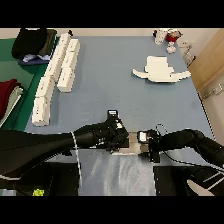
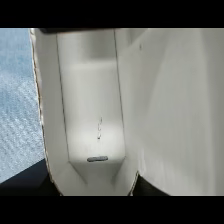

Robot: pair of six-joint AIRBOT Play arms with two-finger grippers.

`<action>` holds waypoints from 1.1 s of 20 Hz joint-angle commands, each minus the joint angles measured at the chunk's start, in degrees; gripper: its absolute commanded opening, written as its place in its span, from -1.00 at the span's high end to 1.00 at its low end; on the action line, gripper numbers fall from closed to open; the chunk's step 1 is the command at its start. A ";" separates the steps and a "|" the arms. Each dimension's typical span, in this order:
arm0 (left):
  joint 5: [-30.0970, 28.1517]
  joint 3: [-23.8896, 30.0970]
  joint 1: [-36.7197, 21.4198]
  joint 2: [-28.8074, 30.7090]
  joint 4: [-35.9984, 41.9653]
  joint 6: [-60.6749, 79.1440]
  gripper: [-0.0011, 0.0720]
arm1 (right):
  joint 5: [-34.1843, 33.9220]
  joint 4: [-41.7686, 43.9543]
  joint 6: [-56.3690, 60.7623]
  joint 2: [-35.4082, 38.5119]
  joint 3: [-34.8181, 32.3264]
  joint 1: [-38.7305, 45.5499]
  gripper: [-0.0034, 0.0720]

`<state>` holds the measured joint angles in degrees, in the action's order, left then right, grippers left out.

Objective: Fold the box.

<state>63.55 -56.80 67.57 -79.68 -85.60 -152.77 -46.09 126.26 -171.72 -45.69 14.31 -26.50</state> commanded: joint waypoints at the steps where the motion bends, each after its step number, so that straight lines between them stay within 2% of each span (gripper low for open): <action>1: -0.83 0.02 0.15 -0.59 0.48 0.33 0.93 | 0.00 0.00 0.00 0.04 0.02 -0.02 -0.44; 6: -0.39 0.02 0.22 -0.59 1.20 0.37 0.92 | 0.00 0.00 0.02 0.04 0.02 -0.02 -0.44; 7: -0.42 0.02 0.22 -0.59 1.20 0.39 0.84 | 0.00 0.00 0.00 0.04 0.02 -0.02 -0.44; 8: -0.42 0.02 0.24 -0.59 1.20 0.37 0.07 | 0.00 0.00 0.02 0.04 0.02 -0.02 -0.43; 9: -0.37 0.02 0.22 -0.59 1.20 0.35 -0.45 | 0.00 0.00 0.02 0.04 0.02 -0.02 -0.44; 15: 0.28 -0.46 0.22 -0.57 1.20 0.44 -0.49 | 0.00 0.00 0.00 0.04 0.02 -0.02 -0.44; 18: 6.91 -3.93 0.24 1.64 0.50 4.57 -0.49 | 0.00 0.00 0.00 0.04 0.02 -0.02 -0.44; 22: 17.11 -8.94 0.33 8.41 -2.05 7.96 -0.49 | 0.00 0.00 0.02 0.04 0.02 -0.02 -0.44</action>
